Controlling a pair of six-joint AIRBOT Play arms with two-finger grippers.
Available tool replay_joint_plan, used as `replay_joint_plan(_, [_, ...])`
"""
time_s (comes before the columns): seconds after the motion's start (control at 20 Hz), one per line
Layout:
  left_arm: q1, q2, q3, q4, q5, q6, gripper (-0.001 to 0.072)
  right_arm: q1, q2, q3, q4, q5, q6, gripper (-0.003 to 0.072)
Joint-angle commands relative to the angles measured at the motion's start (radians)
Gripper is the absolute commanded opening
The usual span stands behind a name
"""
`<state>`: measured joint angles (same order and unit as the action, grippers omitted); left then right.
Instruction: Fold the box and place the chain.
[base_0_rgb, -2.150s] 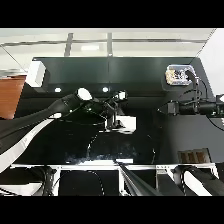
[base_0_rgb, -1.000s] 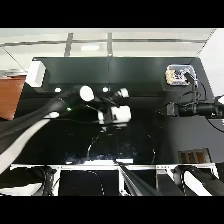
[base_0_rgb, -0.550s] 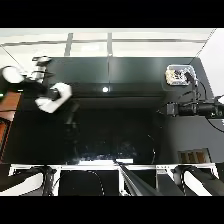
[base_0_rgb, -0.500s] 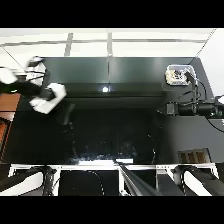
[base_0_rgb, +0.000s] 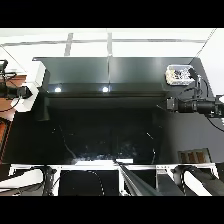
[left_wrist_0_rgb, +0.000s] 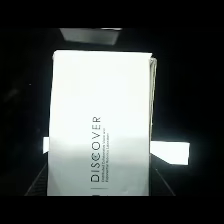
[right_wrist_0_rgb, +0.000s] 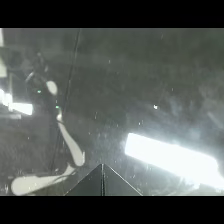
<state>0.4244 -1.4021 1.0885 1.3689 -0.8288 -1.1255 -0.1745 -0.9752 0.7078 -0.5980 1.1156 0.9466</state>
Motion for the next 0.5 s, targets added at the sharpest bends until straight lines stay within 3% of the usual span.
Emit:
replay_joint_plan(0.0, [0.003, -0.097, 0.053, -0.018, 0.041, 0.011, 0.0391, 0.000, 0.000, 0.000, 0.022, -0.038, 0.000, 0.0011])
replay_joint_plan(0.2, [-0.013, -0.149, 0.090, -0.055, 0.119, 0.025, 0.0411, 0.000, 0.000, 0.000, 0.024, -0.040, 0.004, 0.0011])
replay_joint_plan(0.25, [-0.016, -0.156, 0.100, -0.074, 0.125, 0.025, 0.0538, 0.002, 0.000, 0.000, 0.023, -0.040, 0.004, 0.0011])
replay_joint_plan(0.3, [-0.023, -0.157, 0.109, -0.065, 0.139, 0.018, 0.0719, 0.002, 0.000, 0.000, 0.024, -0.040, 0.004, 0.0011])
replay_joint_plan(0.45, [-0.024, -0.140, 0.221, -0.061, 0.048, 0.016, 0.0719, 0.002, 0.000, 0.000, 0.024, -0.022, 0.004, 0.0011])
